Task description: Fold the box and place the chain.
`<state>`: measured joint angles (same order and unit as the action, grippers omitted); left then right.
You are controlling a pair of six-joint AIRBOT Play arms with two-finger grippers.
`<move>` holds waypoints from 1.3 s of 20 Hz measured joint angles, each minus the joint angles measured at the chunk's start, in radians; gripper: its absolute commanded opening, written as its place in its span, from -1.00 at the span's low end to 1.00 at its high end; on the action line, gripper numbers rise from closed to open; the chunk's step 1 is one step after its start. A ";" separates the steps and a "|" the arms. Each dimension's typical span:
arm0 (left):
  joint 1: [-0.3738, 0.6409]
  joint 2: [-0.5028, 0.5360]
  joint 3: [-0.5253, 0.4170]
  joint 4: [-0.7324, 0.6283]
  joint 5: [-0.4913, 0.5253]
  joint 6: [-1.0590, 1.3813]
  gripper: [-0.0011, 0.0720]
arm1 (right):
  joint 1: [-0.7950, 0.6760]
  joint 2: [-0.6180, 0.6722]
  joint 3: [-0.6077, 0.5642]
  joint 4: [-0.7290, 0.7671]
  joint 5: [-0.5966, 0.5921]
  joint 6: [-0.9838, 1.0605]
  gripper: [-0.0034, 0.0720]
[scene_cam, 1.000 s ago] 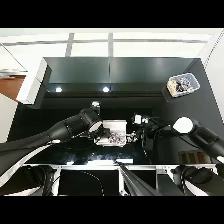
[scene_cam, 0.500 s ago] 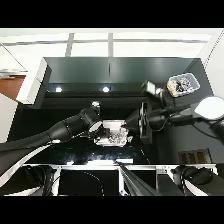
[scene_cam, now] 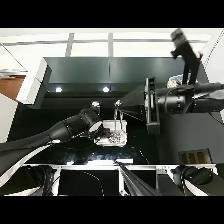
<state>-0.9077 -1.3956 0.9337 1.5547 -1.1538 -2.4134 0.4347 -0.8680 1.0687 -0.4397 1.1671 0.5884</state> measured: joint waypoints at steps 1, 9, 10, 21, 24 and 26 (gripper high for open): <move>0.000 0.000 0.000 0.000 0.000 0.000 -0.89 | 0.000 -0.001 0.008 0.003 -0.006 0.003 -0.81; -0.001 0.000 0.000 0.000 0.000 0.000 -0.89 | 0.039 -0.084 -0.036 -0.105 0.010 0.098 -0.81; -0.001 0.000 0.000 0.000 0.000 0.000 -0.89 | 0.044 -0.101 -0.055 -0.114 0.011 0.105 -0.81; -0.001 0.000 0.000 0.000 0.000 0.000 -0.89 | -0.096 -0.177 -0.151 -0.304 0.085 0.122 0.56; -0.001 0.000 0.000 0.000 0.000 0.000 -0.89 | -0.190 -0.177 -0.243 -0.416 0.120 0.116 0.80; -0.001 0.000 0.000 0.000 -0.001 0.000 -0.89 | -0.208 -0.177 -0.352 -0.397 0.074 0.052 1.00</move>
<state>-0.9085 -1.3956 0.9337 1.5543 -1.1545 -2.4134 0.2268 -1.0454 0.7170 -0.8368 1.2415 0.6403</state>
